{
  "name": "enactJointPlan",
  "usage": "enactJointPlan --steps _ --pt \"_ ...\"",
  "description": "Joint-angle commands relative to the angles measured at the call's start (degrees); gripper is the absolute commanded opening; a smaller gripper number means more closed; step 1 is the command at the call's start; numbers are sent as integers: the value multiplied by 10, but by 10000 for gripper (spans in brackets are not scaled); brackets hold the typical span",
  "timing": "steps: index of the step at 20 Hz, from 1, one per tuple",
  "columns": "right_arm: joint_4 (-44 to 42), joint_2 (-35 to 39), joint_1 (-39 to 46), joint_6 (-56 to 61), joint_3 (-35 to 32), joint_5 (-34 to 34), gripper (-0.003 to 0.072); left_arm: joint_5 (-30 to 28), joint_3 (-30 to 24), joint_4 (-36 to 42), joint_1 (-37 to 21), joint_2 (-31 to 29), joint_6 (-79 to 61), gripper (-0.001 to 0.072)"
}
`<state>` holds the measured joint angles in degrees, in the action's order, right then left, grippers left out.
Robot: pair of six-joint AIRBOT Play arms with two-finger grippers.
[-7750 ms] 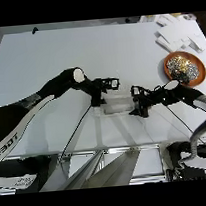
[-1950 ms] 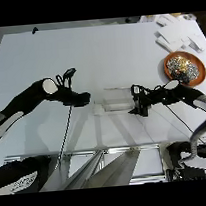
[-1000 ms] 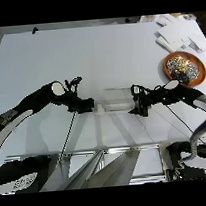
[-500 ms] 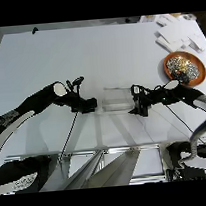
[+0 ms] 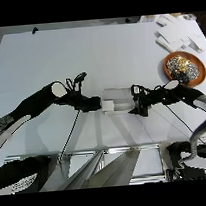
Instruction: Fold the box and place the chain.
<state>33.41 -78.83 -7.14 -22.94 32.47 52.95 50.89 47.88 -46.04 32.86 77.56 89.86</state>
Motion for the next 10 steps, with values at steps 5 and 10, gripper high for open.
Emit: enactJointPlan --steps 5,10 --pt "0 0 0 0 0 0 278 -18 4 15 17 -3 0 234" --pt "0 0 0 0 0 0 278 -18 5 15 19 -3 1 292"
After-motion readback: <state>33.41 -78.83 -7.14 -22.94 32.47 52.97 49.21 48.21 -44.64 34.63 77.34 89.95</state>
